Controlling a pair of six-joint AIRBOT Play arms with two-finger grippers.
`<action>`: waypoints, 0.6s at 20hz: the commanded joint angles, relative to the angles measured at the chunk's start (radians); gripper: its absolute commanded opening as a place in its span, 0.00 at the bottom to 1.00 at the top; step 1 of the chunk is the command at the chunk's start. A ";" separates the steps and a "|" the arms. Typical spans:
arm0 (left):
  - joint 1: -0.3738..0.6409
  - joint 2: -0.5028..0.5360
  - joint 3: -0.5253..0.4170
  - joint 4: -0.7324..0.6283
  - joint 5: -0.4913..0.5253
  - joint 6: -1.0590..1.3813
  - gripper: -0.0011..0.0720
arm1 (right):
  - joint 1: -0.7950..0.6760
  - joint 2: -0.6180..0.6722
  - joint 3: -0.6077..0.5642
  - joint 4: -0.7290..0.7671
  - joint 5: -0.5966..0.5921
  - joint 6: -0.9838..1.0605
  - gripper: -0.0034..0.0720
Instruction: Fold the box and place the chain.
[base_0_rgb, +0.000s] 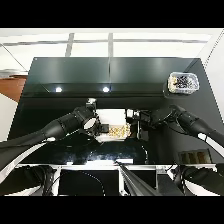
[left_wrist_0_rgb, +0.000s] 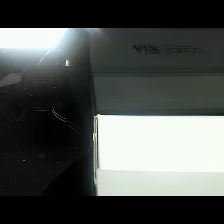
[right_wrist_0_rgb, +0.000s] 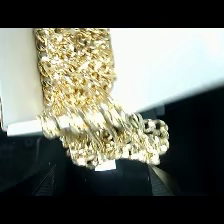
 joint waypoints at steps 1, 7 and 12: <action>0.001 0.000 0.000 0.000 -0.002 0.000 0.05 | 0.049 -0.015 0.000 -0.001 0.124 -0.007 0.99; 0.001 0.000 0.000 0.000 -0.002 0.000 0.05 | 0.062 -0.016 0.000 -0.003 0.157 -0.007 0.99; 0.001 0.000 0.000 0.000 -0.002 0.000 0.05 | 0.064 -0.016 0.000 0.001 0.144 -0.007 0.98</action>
